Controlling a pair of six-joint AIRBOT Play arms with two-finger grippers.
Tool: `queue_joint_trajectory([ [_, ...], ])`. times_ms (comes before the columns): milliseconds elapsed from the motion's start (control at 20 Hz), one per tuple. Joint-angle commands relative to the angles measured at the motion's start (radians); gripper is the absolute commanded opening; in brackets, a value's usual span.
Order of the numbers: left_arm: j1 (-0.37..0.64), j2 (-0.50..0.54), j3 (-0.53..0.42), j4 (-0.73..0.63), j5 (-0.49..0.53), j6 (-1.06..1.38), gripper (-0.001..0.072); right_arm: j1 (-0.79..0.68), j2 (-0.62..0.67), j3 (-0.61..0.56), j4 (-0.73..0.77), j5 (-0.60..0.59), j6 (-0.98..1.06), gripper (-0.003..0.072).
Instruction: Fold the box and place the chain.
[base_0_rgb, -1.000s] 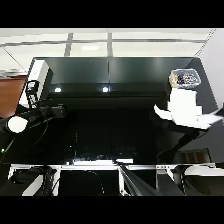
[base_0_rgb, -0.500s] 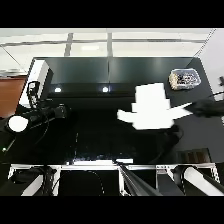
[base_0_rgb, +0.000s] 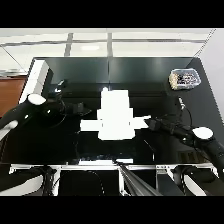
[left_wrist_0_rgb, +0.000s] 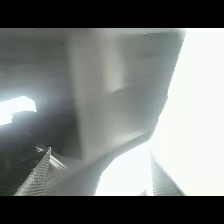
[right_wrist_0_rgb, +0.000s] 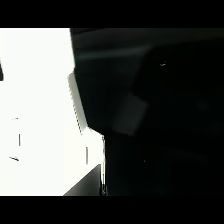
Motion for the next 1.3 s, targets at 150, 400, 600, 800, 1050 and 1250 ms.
queue_joint_trajectory([
  [150,-0.007,-0.344,0.246,-0.27,-0.367,0.211,0.0705,0.135,0.013,-0.024,0.032,-0.116,-0.006,0.001],
  [400,-0.088,-0.49,0.396,-0.176,-0.601,0.249,0.069,0.135,0.013,-0.024,0.032,-0.115,-0.006,0.001],
  [600,-0.163,-0.515,0.52,0.121,-0.632,0.253,0.0462,0.135,0.013,-0.024,0.032,-0.113,-0.006,0.001],
  [800,-0.162,-0.515,0.544,0.116,-0.63,0.316,0.0219,0.135,0.013,-0.024,0.019,-0.112,-0.006,0.001],
  [1050,-0.155,-0.513,0.544,0.117,-0.632,0.349,0.0026,0.134,0.013,-0.018,0.006,-0.1,-0.005,0.0717],
  [1250,-0.159,-0.436,0.515,0.138,-0.611,0.362,0.0022,0.127,0.022,0.127,-0.348,0.094,-0.006,0.0717],
])
